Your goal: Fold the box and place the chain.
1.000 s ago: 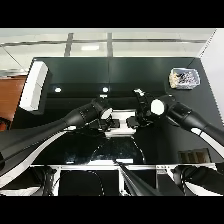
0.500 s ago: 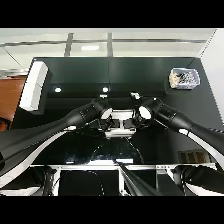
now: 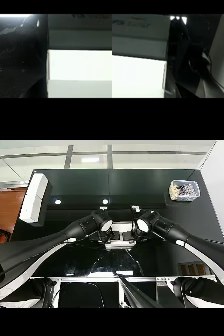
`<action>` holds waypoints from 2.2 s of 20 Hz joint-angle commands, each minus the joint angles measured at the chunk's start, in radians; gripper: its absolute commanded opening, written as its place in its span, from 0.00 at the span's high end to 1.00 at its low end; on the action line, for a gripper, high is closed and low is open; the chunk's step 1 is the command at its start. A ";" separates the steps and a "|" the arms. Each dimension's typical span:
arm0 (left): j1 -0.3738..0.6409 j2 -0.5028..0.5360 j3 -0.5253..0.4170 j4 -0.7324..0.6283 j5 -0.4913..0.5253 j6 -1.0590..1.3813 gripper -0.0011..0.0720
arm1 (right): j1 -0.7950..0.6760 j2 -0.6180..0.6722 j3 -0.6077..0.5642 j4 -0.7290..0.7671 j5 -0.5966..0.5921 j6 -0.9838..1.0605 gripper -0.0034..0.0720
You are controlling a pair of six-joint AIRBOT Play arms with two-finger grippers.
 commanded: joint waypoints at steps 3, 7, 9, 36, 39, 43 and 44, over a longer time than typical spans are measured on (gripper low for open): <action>0.000 0.000 0.000 0.000 0.000 0.000 0.95 | 0.001 -0.012 0.001 0.004 -0.006 0.016 0.71; 0.000 0.000 0.000 0.000 0.000 0.000 0.95 | 0.001 -0.013 0.001 0.009 -0.007 0.015 0.94; 0.001 0.000 0.000 0.000 0.000 0.000 0.95 | 0.001 -0.014 0.001 0.012 -0.010 0.015 0.94; 0.000 0.000 0.000 0.000 0.002 0.000 0.95 | -0.182 0.461 -0.017 -0.621 0.087 -0.117 0.55; 0.001 0.000 0.000 0.000 0.002 0.000 0.95 | -0.346 0.455 -0.121 -0.667 -0.265 -0.115 0.55; 0.001 0.000 0.000 0.000 0.002 0.000 0.95 | -0.577 0.341 -0.201 -0.520 -0.635 0.008 0.00; 0.001 0.000 0.000 0.000 0.003 0.000 0.95 | -0.618 0.286 -0.179 -0.464 -0.635 0.007 0.00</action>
